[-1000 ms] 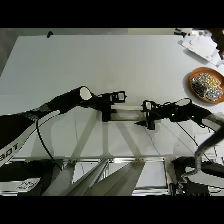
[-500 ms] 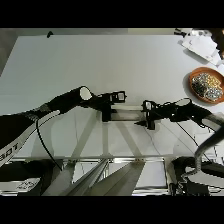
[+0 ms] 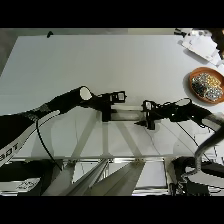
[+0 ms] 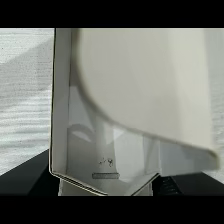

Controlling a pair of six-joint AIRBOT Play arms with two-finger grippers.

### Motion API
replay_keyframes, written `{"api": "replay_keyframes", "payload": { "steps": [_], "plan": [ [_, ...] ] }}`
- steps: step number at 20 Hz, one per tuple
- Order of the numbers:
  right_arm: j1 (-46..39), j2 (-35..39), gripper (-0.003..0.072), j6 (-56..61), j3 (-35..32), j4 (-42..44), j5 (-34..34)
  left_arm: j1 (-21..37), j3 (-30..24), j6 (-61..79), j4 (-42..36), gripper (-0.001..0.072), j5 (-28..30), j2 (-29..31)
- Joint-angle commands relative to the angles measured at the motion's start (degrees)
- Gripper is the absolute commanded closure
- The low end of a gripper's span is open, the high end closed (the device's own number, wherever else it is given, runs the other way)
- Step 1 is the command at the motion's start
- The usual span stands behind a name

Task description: Fold the box and place the chain.

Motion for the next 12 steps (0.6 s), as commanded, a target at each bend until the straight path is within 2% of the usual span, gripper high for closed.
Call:
{"api": "replay_keyframes", "payload": {
  "steps": [1, 2, 3, 6, 8, 9, 12],
  "plan": [
    [0.0, 0.0, 0.0388, 0.0, 0.0, 0.0, 0.1, 0.3, 0.0, 0.3, -0.4, 0.0494, -0.3, 0.8],
    [0.0, 0.0, 0.0388, 0.0, 0.0, 0.0, 0.1, 0.5, 0.0, 0.2, -0.5, 0.0353, -0.2, 1.4],
    [0.0, 0.0, 0.0388, 0.0, 0.0, 0.0, 0.0, 0.5, 0.0, 0.2, -0.4, 0.0286, -0.2, 2.1],
    [0.0, 0.0, 0.0388, 0.0, 0.0, 0.0, 0.0, 0.5, 0.0, 0.1, -0.4, 0.0264, -0.2, 4.5],
    [0.0, 0.0, 0.0388, 0.0, 0.0, 0.0, 0.1, 0.9, 0.0, 0.0, -0.2, 0.0084, -0.5, 6.0],
    [0.0, 0.0, 0.0388, 0.0, 0.0, 0.0, 0.0, 1.4, 0.0, -0.8, -0.1, 0.0032, -0.7, 6.8],
    [0.0, 0.0, 0.0388, 0.0, 0.0, 0.0, 0.1, 5.4, 0.0, -5.2, 2.4, 0.0025, -3.4, 9.9]
  ]
}}
